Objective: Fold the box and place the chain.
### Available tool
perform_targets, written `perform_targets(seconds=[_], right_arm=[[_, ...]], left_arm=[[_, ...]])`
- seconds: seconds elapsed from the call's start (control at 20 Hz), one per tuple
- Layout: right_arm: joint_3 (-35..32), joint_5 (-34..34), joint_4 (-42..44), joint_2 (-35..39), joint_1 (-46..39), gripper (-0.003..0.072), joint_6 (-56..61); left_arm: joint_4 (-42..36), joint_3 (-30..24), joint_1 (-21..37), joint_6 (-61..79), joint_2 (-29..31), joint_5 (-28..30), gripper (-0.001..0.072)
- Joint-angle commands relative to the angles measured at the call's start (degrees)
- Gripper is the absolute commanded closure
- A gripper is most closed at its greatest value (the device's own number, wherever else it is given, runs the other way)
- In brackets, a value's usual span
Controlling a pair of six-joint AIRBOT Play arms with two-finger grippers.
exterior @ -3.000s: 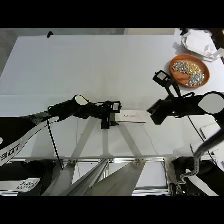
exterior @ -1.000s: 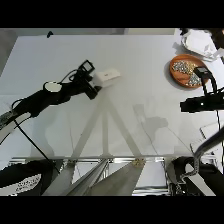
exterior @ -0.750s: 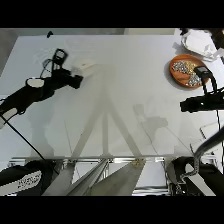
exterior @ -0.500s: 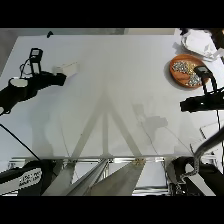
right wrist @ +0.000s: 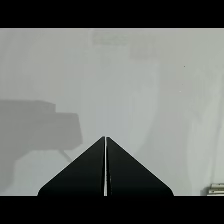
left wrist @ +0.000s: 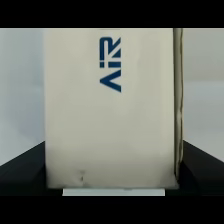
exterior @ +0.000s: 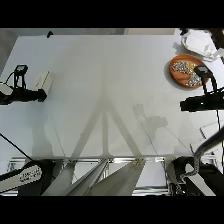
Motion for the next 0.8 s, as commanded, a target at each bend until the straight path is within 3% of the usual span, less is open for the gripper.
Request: perform_targets(seconds=[0.0,0.15,0.25,0.35,0.55,0.6,0.7,0.75], right_arm=[[0.04,0.07,0.07,-0.02,-0.02,0.0675,0.02],[0.04,0.11,0.09,-0.02,-0.02,0.0675,0.02],[0.04,0.28,0.09,-0.02,-0.02,0.0675,0.04],[0.04,0.48,0.11,-0.02,-0.02,0.0675,0.04],[0.04,0.48,0.26,-0.02,-0.02,0.0675,0.04],[0.04,0.48,0.28,-0.02,-0.02,0.0675,0.04],[0.04,0.48,0.28,-0.02,-0.02,0.0674,0.04],[0.04,0.48,0.31,-0.02,-0.02,0.0674,0.04]], left_arm=[[4.68,-0.04,1.11,-3.13,-0.04,-4.72,0.0704],[4.76,-0.04,1.14,-3.10,-0.04,-6.73,0.0678],[4.74,-0.04,1.11,-3.10,-0.04,-7.45,0.0546],[4.72,-0.04,1.11,-3.10,-0.04,-8.26,0.0494],[4.74,-0.04,1.11,-3.10,-0.02,-9.62,0.0491],[4.74,-0.04,1.11,-3.10,-0.02,-9.92,0.0417],[4.72,-0.04,1.11,-3.10,-0.02,-10.51,0.0118],[4.76,-0.04,1.11,-3.10,0.02,-10.88,0.0051]])
